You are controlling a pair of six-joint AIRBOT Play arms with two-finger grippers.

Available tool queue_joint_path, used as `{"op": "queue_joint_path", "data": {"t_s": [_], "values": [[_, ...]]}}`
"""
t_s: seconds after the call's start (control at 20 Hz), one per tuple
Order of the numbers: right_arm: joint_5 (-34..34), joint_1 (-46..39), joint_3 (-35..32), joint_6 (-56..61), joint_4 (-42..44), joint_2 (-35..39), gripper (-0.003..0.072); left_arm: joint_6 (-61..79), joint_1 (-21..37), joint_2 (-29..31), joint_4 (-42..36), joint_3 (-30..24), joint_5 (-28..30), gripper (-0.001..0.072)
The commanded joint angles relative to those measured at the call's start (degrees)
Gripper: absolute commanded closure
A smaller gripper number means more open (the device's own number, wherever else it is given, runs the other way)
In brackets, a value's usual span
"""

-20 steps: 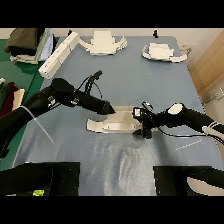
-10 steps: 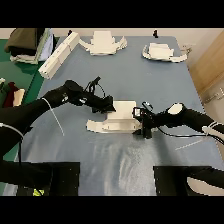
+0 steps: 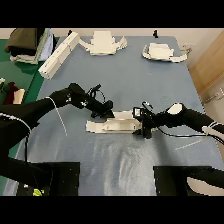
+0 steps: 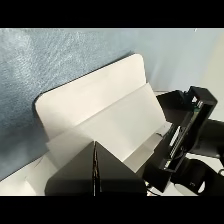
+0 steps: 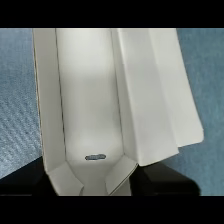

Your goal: Fold the box.

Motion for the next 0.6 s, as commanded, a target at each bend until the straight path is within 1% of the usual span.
{"op": "queue_joint_path", "data": {"t_s": [0.0, 0.15, 0.2, 0.25, 0.35, 0.4, 0.55], "values": [[0.04, -0.02, -0.02, 0.00, -0.02, 0.02, 0.0177, 10.40, 0.11, 0.46, -4.17, 1.68, 0.04, 0.0696], [0.04, -0.02, -0.02, 0.00, -0.02, 0.02, 0.0177, 27.91, 0.11, 4.87, -13.35, 4.63, -0.70, 0.0696], [0.04, -0.02, -0.02, 0.00, -0.02, 0.02, 0.0177, 32.28, 0.09, 7.15, -15.13, 4.85, -1.05, 0.0696], [0.04, -0.02, -0.02, 0.00, -0.02, 0.02, 0.0177, 35.82, 0.04, 9.90, -15.17, 4.83, -1.29, 0.0697], [0.04, -0.02, -0.02, 0.00, -0.02, 0.02, 0.0177, 40.13, 0.00, 15.23, -11.21, 4.59, -2.19, 0.0697], [0.04, -0.02, -0.02, 0.00, -0.02, 0.02, 0.0177, 41.81, 0.00, 18.03, -8.02, 4.02, -2.47, 0.0697], [0.04, -0.02, -0.02, 0.00, -0.02, 0.02, 0.0177, 45.66, -0.02, 25.03, 1.27, 0.94, -2.40, 0.0697]]}}
